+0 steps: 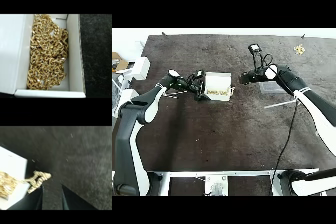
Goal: Fold the box and place the chain.
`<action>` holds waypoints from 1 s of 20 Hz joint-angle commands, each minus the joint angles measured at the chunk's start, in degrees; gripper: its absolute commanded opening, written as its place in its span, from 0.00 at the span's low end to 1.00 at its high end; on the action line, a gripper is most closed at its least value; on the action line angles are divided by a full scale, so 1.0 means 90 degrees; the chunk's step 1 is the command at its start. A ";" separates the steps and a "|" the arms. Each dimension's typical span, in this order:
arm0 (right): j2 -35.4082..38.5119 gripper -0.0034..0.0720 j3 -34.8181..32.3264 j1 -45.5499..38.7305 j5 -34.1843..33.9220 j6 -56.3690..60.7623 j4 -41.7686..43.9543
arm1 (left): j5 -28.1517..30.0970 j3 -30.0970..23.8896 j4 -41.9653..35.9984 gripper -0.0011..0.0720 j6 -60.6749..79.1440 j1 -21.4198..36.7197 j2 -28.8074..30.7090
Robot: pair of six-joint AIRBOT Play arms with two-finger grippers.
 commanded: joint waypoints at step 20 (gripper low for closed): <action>-0.2137 0.08 0.1649 0.0002 0.1124 -0.2742 0.0767 | 0.0007 0.0000 0.0002 0.58 0.0002 -0.0002 0.0000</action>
